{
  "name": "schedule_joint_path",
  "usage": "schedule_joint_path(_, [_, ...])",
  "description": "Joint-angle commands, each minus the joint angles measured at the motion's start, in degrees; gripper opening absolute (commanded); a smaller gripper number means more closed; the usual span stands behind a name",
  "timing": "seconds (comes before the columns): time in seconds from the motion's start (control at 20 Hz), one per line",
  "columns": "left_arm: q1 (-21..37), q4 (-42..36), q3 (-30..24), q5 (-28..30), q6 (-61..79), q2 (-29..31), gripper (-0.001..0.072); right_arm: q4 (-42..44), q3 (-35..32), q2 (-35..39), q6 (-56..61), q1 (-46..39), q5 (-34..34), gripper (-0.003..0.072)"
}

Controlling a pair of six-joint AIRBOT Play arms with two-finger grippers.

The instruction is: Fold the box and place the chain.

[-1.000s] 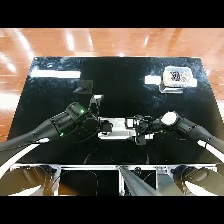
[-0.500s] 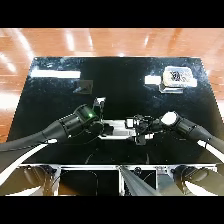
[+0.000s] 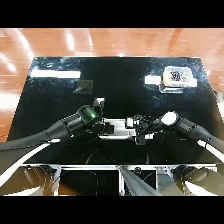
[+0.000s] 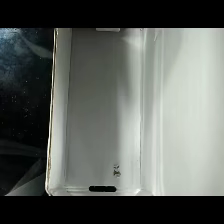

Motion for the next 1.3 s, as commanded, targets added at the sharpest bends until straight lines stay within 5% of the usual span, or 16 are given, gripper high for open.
schedule_joint_path(0.0, [0.1,-0.4,0.1,-0.3,-0.9,0.0,0.042,0.0,0.0,0.0,0.0,0.0,0.0,0.0286])
schedule_joint_path(0.1, [0.1,-0.4,0.1,-0.2,-0.9,0.0,0.0342,-0.2,0.0,0.0,0.0,0.0,0.0,0.0286])
schedule_joint_path(1.0, [0.2,-1.0,0.1,-0.4,-0.2,-1.4,0.0338,-0.4,0.0,0.0,0.0,0.0,0.0,0.0286])
schedule_joint_path(1.25, [0.2,-1.0,0.1,-0.5,-0.1,-1.4,0.0086,-0.4,0.0,0.0,0.0,0.0,0.0,0.0286])
